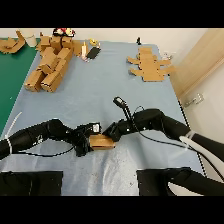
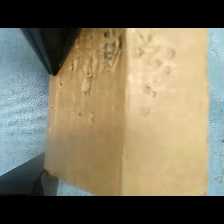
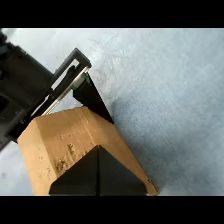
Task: Fold the box.
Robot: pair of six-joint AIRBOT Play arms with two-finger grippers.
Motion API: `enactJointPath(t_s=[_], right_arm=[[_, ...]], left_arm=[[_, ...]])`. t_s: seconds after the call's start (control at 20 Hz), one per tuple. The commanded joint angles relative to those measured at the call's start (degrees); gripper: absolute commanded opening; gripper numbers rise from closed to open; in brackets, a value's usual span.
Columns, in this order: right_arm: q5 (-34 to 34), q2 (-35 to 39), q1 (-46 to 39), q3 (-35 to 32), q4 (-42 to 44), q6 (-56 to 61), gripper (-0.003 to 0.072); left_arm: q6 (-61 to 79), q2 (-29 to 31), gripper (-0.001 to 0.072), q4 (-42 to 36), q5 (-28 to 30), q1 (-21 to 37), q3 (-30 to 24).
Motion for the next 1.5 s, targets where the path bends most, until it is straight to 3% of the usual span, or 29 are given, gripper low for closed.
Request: enactJointPath(t_s=[0.0, 0.2, 0.45, 0.5, 0.55, 0.6, 0.85, 0.95, 1.3, 1.45], right_arm=[[11.06, 7.87, 5.42, -4.74, -5.77, -2.82, 0.0027], [20.83, 12.59, 12.68, -8.83, -9.51, -2.8, 0.0027], [25.53, 15.89, 16.7, -9.38, -13.18, -2.82, 0.005], [25.09, 16.41, 16.7, -9.38, -14.03, -2.82, 0.0161], [24.55, 16.92, 16.7, -9.38, -14.51, -2.82, 0.0322], [23.71, 17.42, 16.7, -9.33, -15.06, -2.84, 0.0387], [18.08, 17.88, 16.74, -8.7, -21.66, -2.82, 0.0387], [15.98, 17.88, 16.74, -7.89, -22.64, -2.86, 0.0425], [20.55, 16.9, 16.74, -7.23, -24.57, -18.23, 0.0425], [22.29, 16.81, 17.64, -7.19, -26.23, -19.28, 0.0425]], left_arm=[[0.02, 0.07, 0.046, 0.02, 0.02, 0.04, -0.02], [0.02, 0.07, 0.046, 0.02, 0.02, 0.04, -0.02], [0.0, 0.07, 0.046, 0.02, 0.02, 0.04, -0.02], [0.02, 0.07, 0.046, 0.02, 0.02, 0.04, -0.02], [0.0, 0.07, 0.046, 0.02, 0.0, 0.04, -0.02], [0.02, 0.07, 0.046, 0.02, 0.0, 0.04, -0.02], [0.02, 0.07, 0.046, 0.02, 0.0, 0.04, -0.02], [0.0, 0.07, 0.046, 0.02, 0.02, 0.04, -0.02], [0.02, 0.07, 0.046, 0.02, 0.0, 0.04, -0.02], [0.0, 0.07, 0.046, 0.02, 0.02, 0.04, -0.02]])
